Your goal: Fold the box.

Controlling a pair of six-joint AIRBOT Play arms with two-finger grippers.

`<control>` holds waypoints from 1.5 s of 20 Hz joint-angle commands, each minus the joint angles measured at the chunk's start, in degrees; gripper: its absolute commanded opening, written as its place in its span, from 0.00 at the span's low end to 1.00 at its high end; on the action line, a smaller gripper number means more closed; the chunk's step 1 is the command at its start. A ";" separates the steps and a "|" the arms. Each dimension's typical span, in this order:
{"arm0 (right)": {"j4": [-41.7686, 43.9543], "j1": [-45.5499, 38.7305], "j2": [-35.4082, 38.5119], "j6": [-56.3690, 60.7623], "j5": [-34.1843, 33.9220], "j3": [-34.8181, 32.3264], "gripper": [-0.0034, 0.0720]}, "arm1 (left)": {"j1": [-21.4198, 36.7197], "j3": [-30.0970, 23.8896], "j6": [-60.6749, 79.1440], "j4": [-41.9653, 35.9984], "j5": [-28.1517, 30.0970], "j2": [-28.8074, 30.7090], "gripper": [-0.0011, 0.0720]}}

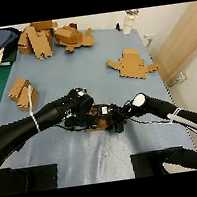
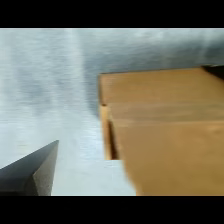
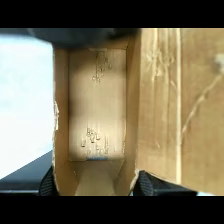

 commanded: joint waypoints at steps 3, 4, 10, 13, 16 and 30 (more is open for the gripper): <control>0.04 0.02 0.00 0.04 0.00 -0.04 0.69 | 0.04 3.04 2.43 0.68 -1.51 0.04 0.88; 0.04 0.02 0.00 0.02 0.02 -0.04 0.69 | 0.04 3.85 2.45 0.68 -0.37 0.04 0.88; 0.04 0.02 0.00 0.02 0.02 -0.04 0.69 | 0.61 6.78 3.45 0.72 -0.98 0.04 0.89; -0.22 0.02 0.00 0.02 0.02 -0.04 0.69 | 2.58 6.75 3.93 1.20 -7.69 0.17 0.88; -0.70 0.02 0.00 0.04 0.00 -0.04 0.69 | 3.19 6.75 4.98 2.56 -9.16 1.49 0.88; -1.27 0.02 0.02 0.04 0.00 -0.04 0.69 | 15.41 -7.39 54.93 -8.33 6.71 13.86 0.03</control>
